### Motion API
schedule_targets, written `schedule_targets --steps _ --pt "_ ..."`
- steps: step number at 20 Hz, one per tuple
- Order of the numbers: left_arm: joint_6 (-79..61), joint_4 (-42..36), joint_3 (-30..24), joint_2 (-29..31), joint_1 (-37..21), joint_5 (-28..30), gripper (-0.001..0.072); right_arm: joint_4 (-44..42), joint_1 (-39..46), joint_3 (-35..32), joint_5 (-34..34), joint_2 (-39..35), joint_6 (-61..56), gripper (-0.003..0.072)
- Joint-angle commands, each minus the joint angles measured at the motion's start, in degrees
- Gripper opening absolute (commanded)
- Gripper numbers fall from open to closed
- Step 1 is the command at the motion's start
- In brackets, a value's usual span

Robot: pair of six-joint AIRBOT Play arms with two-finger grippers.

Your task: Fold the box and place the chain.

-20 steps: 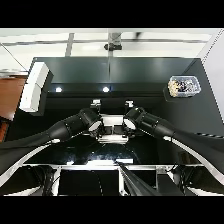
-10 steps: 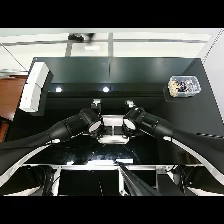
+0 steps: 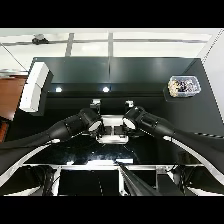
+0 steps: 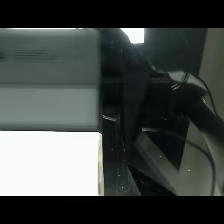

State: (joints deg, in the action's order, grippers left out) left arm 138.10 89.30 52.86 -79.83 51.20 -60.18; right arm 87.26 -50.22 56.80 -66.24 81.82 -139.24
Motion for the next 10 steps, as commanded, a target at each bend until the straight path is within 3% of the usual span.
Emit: schedule_targets --steps 1,10 --pt "-0.1 0.0 0.1 0.0 0.0 0.1 0.0033 0.5 0.0 2.1 -1.3 -1.2 4.4 0.0387" --pt "-0.1 0.0 0.1 0.0 0.0 0.0 0.0033 6.6 5.6 4.5 -11.6 -13.7 14.1 0.0387"
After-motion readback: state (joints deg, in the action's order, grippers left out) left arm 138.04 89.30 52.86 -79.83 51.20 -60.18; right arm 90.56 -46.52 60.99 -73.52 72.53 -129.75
